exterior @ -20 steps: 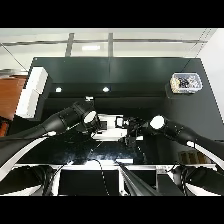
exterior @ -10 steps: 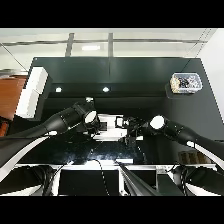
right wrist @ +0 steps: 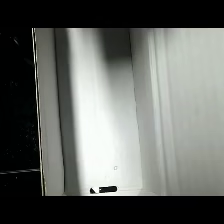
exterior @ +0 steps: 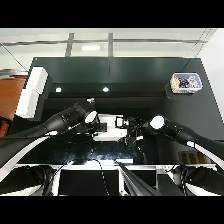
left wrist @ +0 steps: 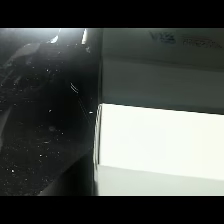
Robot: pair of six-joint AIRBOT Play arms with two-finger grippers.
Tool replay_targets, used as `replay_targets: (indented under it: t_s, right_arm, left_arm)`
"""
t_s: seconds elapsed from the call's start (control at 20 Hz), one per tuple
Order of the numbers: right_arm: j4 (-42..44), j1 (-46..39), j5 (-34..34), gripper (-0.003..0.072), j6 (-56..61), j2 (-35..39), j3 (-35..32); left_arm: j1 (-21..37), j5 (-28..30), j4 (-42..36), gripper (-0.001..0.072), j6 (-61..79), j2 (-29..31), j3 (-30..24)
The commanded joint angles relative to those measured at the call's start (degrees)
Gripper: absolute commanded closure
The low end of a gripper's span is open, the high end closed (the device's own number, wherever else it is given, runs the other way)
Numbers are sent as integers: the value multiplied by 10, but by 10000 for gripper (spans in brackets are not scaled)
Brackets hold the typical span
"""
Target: Fold the box and place the chain.
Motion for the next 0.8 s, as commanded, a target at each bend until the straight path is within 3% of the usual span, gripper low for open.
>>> replay_targets:
  t_s: [0.0, 0.35, 0.4, 0.45, 0.75]
  right_arm:
    - [2, 0, 0, 279, 2, 0, 0]
    - [2, 0, 0, 264, 2, 0, 0]
    - [2, 0, 4, 76, 11, 3, 0]
    - [1, -1, 4, -27, 20, 12, 1]
    - [-103, -2, 24, -27, 73, 87, 2]
  left_arm:
    - [0, 5, 2, 678, 3, 0, 0]
    - [0, 3, 2, 678, 5, 1, 0]
    - [1, 3, 5, 678, 12, 5, 0]
    - [1, 3, 9, 679, 19, 9, 0]
    - [1, 1, 22, 679, 43, 20, -6]
